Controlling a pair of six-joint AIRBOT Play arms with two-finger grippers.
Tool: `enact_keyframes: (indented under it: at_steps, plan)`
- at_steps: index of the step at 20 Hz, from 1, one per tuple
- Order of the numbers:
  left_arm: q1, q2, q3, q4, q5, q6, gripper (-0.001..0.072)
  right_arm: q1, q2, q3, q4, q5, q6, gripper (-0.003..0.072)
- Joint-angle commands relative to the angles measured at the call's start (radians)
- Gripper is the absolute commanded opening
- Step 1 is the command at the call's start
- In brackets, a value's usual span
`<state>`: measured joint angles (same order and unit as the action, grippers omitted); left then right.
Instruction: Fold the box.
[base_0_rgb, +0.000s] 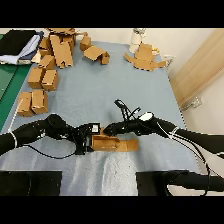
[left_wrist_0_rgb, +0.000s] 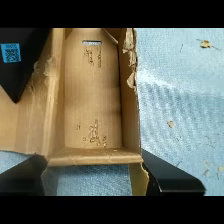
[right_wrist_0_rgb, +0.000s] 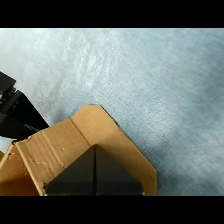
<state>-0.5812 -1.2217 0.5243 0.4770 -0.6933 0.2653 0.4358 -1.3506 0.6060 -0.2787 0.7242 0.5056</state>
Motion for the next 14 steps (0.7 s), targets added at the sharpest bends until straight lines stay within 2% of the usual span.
enact_keyframes:
  at_steps: [1,5,7,8,9,12,14]
  plan:
    - [0.001,0.0,0.0,-0.002,0.005,-0.001,0.0446,0.001,-0.011,-0.001,0.013,0.009,-0.02,0.0004]
    - [0.001,0.0,0.0,-0.002,0.006,-0.001,0.0446,0.0,0.033,0.001,0.005,0.031,-0.017,0.0004]
    - [0.001,0.0,0.0,-0.001,0.006,-0.001,0.0446,0.0,0.105,0.001,-0.065,0.051,0.008,0.0005]
    - [0.001,0.0,0.0,-0.001,0.006,-0.001,0.0446,0.0,0.151,0.001,-0.148,0.054,0.05,0.0005]
    - [0.001,0.0,0.0,-0.001,0.006,-0.001,0.0446,0.0,0.206,0.001,-0.286,0.053,0.127,0.0005]
    - [0.001,0.0,0.0,-0.001,0.006,-0.001,0.0446,0.0,0.348,0.0,-0.826,0.07,0.426,0.0007]
    - [0.001,0.0,0.0,-0.001,0.006,-0.001,0.0446,0.0,0.411,0.0,-1.088,0.089,0.544,0.0007]
